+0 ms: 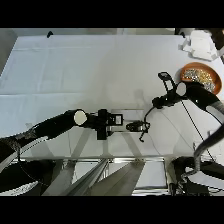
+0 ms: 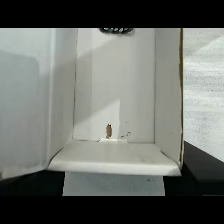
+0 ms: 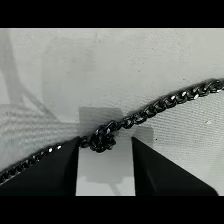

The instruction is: Fold the box and place the chain.

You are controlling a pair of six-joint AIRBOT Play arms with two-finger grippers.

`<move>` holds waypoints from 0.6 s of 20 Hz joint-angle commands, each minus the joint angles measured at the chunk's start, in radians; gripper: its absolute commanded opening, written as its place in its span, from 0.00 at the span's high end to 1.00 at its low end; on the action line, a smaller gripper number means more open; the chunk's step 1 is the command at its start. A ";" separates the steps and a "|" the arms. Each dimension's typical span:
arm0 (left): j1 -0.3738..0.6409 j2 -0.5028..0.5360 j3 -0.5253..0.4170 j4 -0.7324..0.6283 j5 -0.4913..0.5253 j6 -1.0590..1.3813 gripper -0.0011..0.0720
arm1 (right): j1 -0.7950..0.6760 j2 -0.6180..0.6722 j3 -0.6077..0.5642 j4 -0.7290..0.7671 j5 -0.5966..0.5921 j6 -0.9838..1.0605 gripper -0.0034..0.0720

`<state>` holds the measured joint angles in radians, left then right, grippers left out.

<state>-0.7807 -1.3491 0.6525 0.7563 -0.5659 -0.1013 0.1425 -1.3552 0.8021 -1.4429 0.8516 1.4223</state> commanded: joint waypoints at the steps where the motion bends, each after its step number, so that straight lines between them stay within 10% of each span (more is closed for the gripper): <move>1: 0.000 0.000 0.000 0.000 0.000 0.000 0.51 | 0.002 -0.010 0.002 0.002 0.023 0.014 0.57; 5: 0.000 0.000 0.000 0.000 0.000 0.000 0.51 | 0.002 -0.009 0.002 0.003 0.023 0.012 0.92; 12: 0.000 0.000 0.000 0.000 0.000 0.000 0.51 | 0.102 0.170 0.002 0.003 0.106 0.005 0.93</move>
<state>-0.7807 -1.3491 0.6525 0.7563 -0.5659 -0.1013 0.2024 -1.2728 0.8036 -1.4410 0.9165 1.4307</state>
